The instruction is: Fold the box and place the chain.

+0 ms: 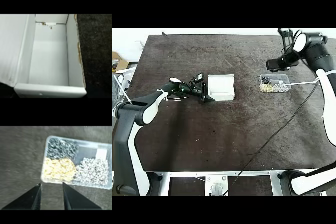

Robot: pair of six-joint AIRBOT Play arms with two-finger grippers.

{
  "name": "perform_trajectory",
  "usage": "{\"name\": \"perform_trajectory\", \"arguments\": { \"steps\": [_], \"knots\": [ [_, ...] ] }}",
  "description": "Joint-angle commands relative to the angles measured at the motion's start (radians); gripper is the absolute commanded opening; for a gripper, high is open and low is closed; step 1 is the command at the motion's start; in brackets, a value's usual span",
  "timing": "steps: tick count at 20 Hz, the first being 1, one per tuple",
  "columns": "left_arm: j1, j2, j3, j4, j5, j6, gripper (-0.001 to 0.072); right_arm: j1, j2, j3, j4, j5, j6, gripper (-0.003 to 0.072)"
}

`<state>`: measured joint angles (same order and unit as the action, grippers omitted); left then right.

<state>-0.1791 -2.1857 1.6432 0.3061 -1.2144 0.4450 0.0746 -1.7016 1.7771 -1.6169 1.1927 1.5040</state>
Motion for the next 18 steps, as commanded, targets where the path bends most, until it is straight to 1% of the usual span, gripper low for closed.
{"name": "perform_trajectory", "arguments": {
  "steps": [1,3,6,12,14,15,16,18],
  "knots": [
    [0.000,0.000,0.000,0.000,0.000,0.000,0.0412,-0.037,-0.092,-0.060,-0.008,-0.079,-0.005,0.0304],
    [0.000,0.000,0.000,0.000,0.000,0.000,0.0412,-0.043,-0.150,-0.060,0.028,-0.079,-0.028,0.0304],
    [0.000,0.000,0.000,0.000,0.000,0.000,0.0412,-0.042,-0.200,-0.060,0.050,-0.084,-0.039,0.0304],
    [0.000,0.000,0.000,0.000,0.000,0.000,0.0412,-0.042,-0.216,-0.060,0.056,-0.160,-0.038,0.0303],
    [0.000,0.000,0.000,0.000,0.000,0.000,0.0412,-0.042,-0.224,-0.060,0.079,-0.161,-0.039,0.0301],
    [0.000,0.000,0.000,0.000,0.000,0.000,0.0412,-0.042,-0.225,-0.060,0.080,-0.162,-0.039,0.0218],
    [0.000,0.000,0.000,0.000,0.000,0.000,0.0412,-0.042,-0.225,-0.060,0.080,-0.162,-0.039,0.0197],
    [0.000,0.000,0.000,0.000,0.000,0.000,0.0412,-0.042,-0.224,-0.060,0.080,-0.156,-0.039,0.0195]
  ]
}}
